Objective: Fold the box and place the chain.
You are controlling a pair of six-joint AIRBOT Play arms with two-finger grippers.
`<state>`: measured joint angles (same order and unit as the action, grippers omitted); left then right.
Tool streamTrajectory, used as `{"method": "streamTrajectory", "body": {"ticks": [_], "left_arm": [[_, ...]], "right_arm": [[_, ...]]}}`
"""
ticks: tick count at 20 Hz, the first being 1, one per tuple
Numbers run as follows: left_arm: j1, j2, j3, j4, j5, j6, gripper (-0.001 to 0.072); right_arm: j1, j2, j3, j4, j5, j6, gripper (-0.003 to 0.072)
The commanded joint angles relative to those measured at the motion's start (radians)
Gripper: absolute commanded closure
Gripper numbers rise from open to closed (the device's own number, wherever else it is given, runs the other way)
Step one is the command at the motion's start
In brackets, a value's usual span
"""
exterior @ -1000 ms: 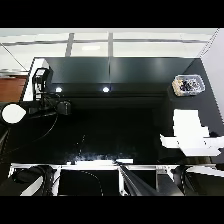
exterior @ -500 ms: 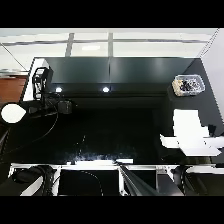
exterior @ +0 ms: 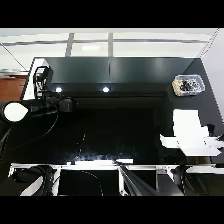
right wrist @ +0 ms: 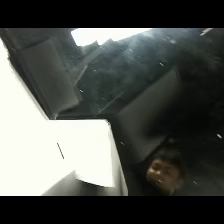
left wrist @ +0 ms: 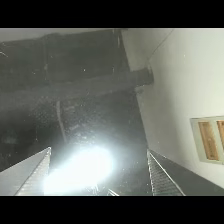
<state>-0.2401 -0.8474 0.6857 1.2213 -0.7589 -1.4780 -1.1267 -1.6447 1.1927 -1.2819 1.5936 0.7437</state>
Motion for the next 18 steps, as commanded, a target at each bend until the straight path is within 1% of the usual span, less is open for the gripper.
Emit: {"method": "streamTrajectory", "body": {"ticks": [1, 4, 8, 12, 13, 16, 18], "left_arm": [[0.001, -0.015, 0.001, 0.0, 0.004, 0.0, -0.0004], [0.001, -0.018, 0.001, 0.0, 0.002, 0.0, -0.0004], [0.001, -0.018, 0.001, -0.007, -0.004, 0.001, -0.0004], [0.001, -0.019, 0.001, -0.011, -0.004, 0.0, -0.0004], [0.001, -0.019, 0.001, -0.024, -0.002, 0.0, -0.0004], [0.001, -0.019, 0.001, -0.087, 0.006, 0.005, -0.0004], [0.001, -0.021, 0.001, -0.087, 0.01, 0.005, -0.0004]], "right_arm": [[0.006, 0.0, -0.005, 0.073, 0.029, -0.006, 0.0682], [0.034, 0.007, -0.005, 0.158, 0.066, -0.003, 0.0677], [0.154, 0.05, -0.006, 0.213, 0.058, 0.043, 0.0677], [0.332, 0.093, -0.027, 0.316, 0.036, 0.122, 0.0677], [0.382, 0.105, -0.033, 0.346, 0.035, 0.111, 0.0678], [0.53, 0.146, -0.037, 0.364, 0.002, 0.111, 0.0677], [0.61, 0.184, -0.051, 0.458, -0.037, 0.122, 0.0677]]}}
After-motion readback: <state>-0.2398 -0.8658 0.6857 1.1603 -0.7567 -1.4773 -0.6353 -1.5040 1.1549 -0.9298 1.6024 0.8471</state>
